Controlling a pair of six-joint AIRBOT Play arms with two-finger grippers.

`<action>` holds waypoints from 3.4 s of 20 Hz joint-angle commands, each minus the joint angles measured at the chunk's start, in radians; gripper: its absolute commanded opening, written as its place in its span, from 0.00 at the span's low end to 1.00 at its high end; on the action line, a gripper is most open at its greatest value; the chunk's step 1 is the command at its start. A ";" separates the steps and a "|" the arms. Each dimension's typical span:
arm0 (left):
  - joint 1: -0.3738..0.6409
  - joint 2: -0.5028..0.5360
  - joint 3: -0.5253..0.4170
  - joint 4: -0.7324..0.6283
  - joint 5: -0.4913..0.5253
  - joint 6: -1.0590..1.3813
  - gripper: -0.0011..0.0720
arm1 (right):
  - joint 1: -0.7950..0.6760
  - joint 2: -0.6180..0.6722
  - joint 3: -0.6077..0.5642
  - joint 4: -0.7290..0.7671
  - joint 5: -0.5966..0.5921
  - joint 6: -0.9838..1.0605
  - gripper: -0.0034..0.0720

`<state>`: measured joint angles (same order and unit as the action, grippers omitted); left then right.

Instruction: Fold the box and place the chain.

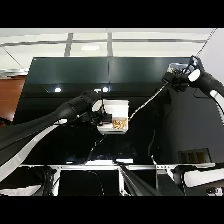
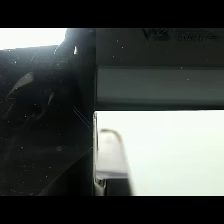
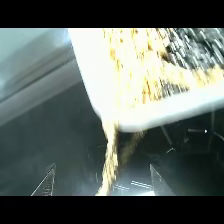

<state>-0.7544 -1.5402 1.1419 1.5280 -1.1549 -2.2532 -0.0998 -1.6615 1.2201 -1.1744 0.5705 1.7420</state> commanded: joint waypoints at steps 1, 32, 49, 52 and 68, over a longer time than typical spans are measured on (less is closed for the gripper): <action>0.000 0.000 0.001 0.000 -0.001 0.000 0.06 | -0.010 -0.129 0.138 -0.005 0.071 0.005 0.67; 0.000 0.000 0.001 0.000 0.006 0.000 0.06 | 0.313 0.801 0.074 0.653 0.527 -0.282 0.07; 0.000 0.000 0.001 0.000 0.006 0.000 0.06 | 0.440 0.750 0.062 0.609 0.477 -0.300 0.07; 0.000 0.000 0.001 0.000 0.006 0.000 0.06 | 0.504 0.724 -0.022 0.482 0.480 -0.248 0.07; 0.000 0.000 0.001 0.000 0.007 0.000 0.06 | 0.597 0.490 -0.243 0.344 0.419 -0.189 0.38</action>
<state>-0.7544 -1.5406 1.1419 1.5280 -1.1500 -2.2528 0.5014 -1.1553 0.9813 -0.8131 0.9798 1.5497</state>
